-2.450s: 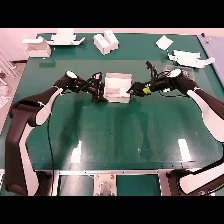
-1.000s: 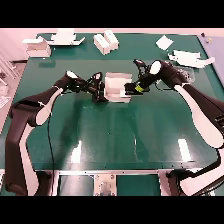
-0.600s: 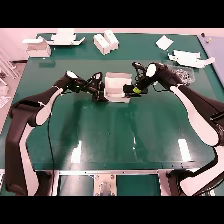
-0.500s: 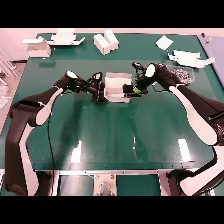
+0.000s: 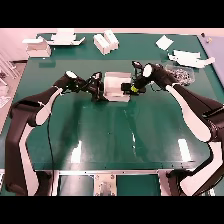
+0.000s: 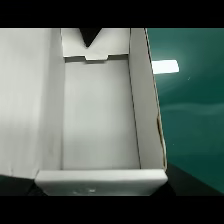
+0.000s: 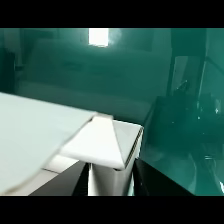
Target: Fold the box and place the chain.
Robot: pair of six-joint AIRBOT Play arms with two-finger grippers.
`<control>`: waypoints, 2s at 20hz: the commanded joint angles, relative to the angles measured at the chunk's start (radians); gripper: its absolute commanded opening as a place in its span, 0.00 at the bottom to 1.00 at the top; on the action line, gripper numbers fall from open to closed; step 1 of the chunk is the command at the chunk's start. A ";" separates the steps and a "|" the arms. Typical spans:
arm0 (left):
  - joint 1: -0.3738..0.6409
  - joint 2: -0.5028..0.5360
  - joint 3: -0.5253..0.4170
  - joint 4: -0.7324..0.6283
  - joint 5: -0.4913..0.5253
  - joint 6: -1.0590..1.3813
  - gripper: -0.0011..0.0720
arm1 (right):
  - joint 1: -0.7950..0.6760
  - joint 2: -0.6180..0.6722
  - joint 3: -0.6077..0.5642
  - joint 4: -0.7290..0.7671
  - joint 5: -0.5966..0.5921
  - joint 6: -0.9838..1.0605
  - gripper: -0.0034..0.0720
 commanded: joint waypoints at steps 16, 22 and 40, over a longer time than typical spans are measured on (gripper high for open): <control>-0.001 0.000 0.000 0.001 -0.004 -0.001 0.57 | 0.001 -0.010 0.083 -0.090 0.111 0.066 0.73; -0.001 0.000 0.000 0.001 -0.004 -0.001 0.57 | 0.001 -0.012 0.082 -0.095 0.130 0.067 0.73; -0.001 0.000 0.000 0.001 -0.005 -0.002 0.57 | 0.064 -0.134 0.244 -0.240 0.322 0.145 0.53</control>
